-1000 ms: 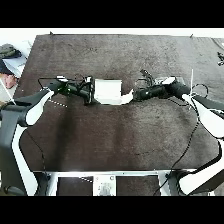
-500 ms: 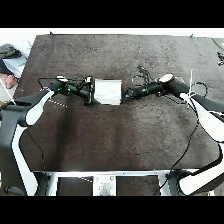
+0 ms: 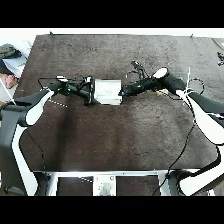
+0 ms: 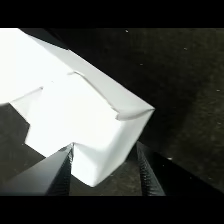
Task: Fold the box and place the chain.
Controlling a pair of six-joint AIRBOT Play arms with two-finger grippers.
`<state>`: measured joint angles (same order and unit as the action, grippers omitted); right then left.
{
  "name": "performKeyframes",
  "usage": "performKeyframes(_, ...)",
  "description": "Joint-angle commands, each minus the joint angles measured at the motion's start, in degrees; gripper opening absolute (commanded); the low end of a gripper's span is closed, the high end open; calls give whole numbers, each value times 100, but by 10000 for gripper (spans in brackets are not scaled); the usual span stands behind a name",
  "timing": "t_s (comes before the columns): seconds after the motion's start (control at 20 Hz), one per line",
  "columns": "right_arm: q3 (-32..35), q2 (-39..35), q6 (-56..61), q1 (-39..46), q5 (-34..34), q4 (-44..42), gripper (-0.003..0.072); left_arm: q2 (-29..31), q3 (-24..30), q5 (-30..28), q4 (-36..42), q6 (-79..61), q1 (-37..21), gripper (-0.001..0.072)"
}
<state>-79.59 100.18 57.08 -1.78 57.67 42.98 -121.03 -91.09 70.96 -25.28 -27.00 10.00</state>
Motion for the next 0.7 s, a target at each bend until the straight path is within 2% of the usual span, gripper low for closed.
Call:
performKeyframes(0.0,-66,-4,422,-232,-79,503,449,-4,2,-2,0,-2,-4,278)
performKeyframes(0.25,-87,-4,743,-455,-417,695,431,-4,2,0,0,-2,-4,278)
performKeyframes(0.65,-352,4,1941,-833,-616,2186,432,-4,2,0,0,-2,-4,278)
